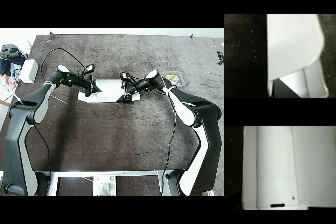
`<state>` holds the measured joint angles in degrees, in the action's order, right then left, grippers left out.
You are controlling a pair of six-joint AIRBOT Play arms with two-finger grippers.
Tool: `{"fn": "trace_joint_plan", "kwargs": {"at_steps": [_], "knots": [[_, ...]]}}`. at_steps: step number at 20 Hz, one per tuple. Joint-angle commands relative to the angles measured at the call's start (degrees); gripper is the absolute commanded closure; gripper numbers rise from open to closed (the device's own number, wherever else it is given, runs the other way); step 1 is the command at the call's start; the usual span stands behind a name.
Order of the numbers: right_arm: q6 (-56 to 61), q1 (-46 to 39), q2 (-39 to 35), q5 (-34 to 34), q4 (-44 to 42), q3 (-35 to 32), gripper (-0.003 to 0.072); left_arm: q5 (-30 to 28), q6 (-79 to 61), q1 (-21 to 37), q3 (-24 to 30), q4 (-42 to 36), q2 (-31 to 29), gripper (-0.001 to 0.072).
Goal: Fold the box and place the chain.
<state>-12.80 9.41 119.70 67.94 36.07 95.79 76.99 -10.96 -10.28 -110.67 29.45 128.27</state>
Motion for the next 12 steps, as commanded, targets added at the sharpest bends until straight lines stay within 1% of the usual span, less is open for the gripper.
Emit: {"fn": "trace_joint_plan", "kwargs": {"at_steps": [1,2,6,12], "knots": [[0.02,0.02,0.02,-0.68,0.2,0.04,0.0172,-0.02,0.0,-0.02,0.02,0.0,0.02,0.0697],[0.02,0.02,0.02,-0.96,0.17,0.04,0.0219,-0.02,0.0,-0.02,0.02,0.0,0.02,0.0697],[0.0,0.02,0.02,-2.49,0.15,0.04,0.0221,-0.02,0.0,-0.02,0.02,0.0,0.02,0.0696],[-0.02,0.02,0.0,-2.58,0.13,0.04,0.022,-0.02,-0.02,-0.02,0.02,0.0,0.02,0.0697]]}}
